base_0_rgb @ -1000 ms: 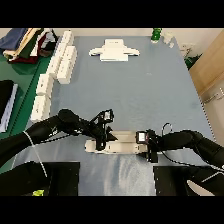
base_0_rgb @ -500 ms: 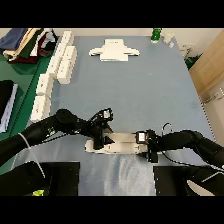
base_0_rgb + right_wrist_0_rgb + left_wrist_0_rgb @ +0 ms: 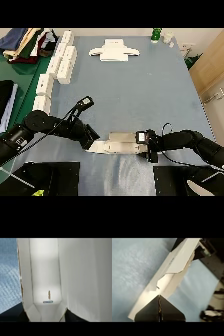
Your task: Fold the box.
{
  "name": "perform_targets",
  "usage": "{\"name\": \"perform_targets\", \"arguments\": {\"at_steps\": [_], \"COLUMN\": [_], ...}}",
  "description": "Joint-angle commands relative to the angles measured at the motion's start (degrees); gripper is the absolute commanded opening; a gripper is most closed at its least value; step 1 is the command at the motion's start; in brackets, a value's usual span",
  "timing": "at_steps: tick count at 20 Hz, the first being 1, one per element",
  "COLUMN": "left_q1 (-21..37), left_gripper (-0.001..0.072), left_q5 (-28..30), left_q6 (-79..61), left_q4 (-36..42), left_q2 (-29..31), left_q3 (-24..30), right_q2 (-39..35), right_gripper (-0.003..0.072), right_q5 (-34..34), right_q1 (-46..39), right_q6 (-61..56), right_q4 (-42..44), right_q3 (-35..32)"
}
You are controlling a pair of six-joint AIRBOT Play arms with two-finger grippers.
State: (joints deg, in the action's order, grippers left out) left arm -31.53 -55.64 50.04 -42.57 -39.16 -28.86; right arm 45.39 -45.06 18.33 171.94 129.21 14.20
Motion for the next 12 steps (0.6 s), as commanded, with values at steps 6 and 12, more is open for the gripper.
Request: {"name": "perform_targets", "arguments": {"at_steps": [6,12], "left_q1": [-6.7,-6.0], "left_gripper": [0.0014,0.0014], "left_q5": [2.5,5.7], "left_q6": [16.8,16.5], "left_q4": [17.4,18.1], "left_q2": [-13.8,-27.9], "left_q3": [-4.1,-13.6], "right_q2": [0.0,0.0], "right_gripper": [0.0511,0.0511], "right_q5": [0.0,0.0], "right_q1": [0.0,0.0], "right_q6": [0.0,0.0], "right_q4": [0.0,0.0], "right_q3": [0.0,0.0]}}
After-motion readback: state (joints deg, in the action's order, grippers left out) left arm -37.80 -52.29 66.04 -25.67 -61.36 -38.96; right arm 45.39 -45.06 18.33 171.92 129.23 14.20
